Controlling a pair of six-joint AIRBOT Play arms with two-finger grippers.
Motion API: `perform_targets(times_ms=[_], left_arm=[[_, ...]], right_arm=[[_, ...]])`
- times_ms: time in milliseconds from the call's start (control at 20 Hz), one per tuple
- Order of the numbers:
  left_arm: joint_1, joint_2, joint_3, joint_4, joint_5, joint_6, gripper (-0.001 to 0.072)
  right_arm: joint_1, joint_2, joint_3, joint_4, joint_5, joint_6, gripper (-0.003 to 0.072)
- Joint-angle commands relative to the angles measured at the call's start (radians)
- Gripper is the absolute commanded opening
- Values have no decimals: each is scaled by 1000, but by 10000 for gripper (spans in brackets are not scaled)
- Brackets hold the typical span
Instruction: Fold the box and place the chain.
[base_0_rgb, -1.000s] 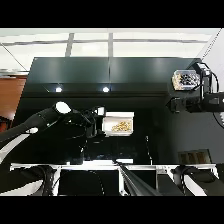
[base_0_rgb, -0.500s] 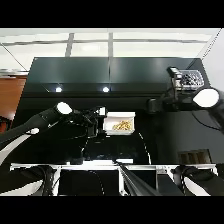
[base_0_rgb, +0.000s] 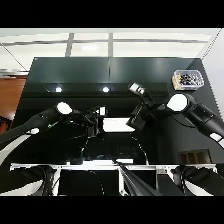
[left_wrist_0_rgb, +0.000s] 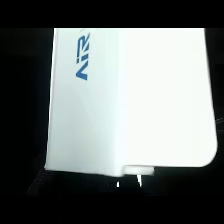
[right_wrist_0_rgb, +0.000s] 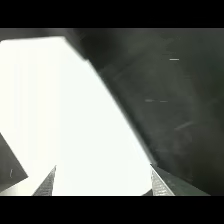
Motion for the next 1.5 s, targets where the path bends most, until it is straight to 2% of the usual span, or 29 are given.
perform_targets(times_ms=[0,300,450,700,800,950,1050,1150,1450], left_arm=[[0,1,0,1,-2,1,398],[-1,1,0,1,-2,1,397],[-1,1,0,1,-2,1,397],[-1,1,0,1,-5,1,397],[-1,1,0,1,-5,1,398],[-1,1,0,1,-5,1,397],[-1,1,0,1,-5,1,397],[-1,1,0,1,-6,1,397],[-1,1,0,1,-5,1,397]], right_arm=[[14,-3,1,2,98,-251,706],[17,-4,0,24,-9,-266,705],[17,-2,4,67,23,-262,706],[16,32,81,67,115,-96,706],[5,32,76,60,84,-96,706],[-5,8,31,35,-32,-103,706],[-2,-32,10,37,-48,-128,705],[-3,-58,7,37,-73,-128,536],[-2,-60,7,14,-63,-131,529]])
